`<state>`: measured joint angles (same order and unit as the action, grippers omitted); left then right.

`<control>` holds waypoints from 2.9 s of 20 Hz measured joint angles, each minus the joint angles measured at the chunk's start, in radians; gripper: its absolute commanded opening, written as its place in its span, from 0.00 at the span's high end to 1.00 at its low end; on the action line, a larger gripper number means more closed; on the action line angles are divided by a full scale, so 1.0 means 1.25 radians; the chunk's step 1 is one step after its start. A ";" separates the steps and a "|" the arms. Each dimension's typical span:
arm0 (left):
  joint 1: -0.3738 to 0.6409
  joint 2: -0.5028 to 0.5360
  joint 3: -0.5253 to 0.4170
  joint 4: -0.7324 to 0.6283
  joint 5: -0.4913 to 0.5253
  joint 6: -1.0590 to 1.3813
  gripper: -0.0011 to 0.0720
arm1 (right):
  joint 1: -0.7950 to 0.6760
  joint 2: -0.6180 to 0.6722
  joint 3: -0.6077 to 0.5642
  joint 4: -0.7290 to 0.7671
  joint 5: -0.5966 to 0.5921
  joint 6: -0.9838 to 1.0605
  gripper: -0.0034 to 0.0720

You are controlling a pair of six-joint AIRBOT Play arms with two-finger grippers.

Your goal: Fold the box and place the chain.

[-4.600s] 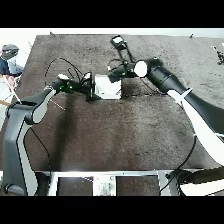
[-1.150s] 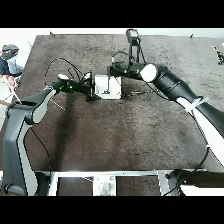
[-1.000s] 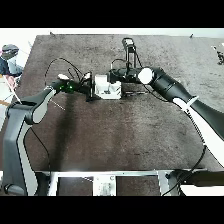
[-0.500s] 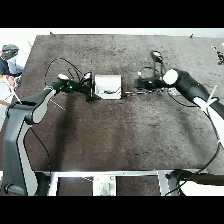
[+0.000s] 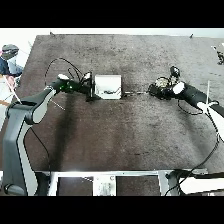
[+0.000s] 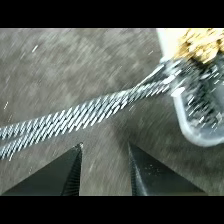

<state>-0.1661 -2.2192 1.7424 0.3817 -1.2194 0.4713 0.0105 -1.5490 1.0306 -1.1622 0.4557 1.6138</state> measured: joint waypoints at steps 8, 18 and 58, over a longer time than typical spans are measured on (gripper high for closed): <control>0.000 0.000 0.000 0.000 0.000 0.000 0.74 | -0.006 -0.052 -0.003 0.077 -0.128 0.005 0.75; 0.000 0.000 0.000 0.000 0.000 0.000 0.74 | 0.005 -0.047 -0.003 0.094 -0.165 0.003 0.94; 0.000 0.000 0.000 0.000 0.000 0.000 0.74 | 0.449 0.130 0.287 0.035 -0.202 -0.146 0.94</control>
<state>-0.1661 -2.2192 1.7424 0.3817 -1.2194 0.4713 0.5720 -1.3865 1.3899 -1.1187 0.2028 1.4311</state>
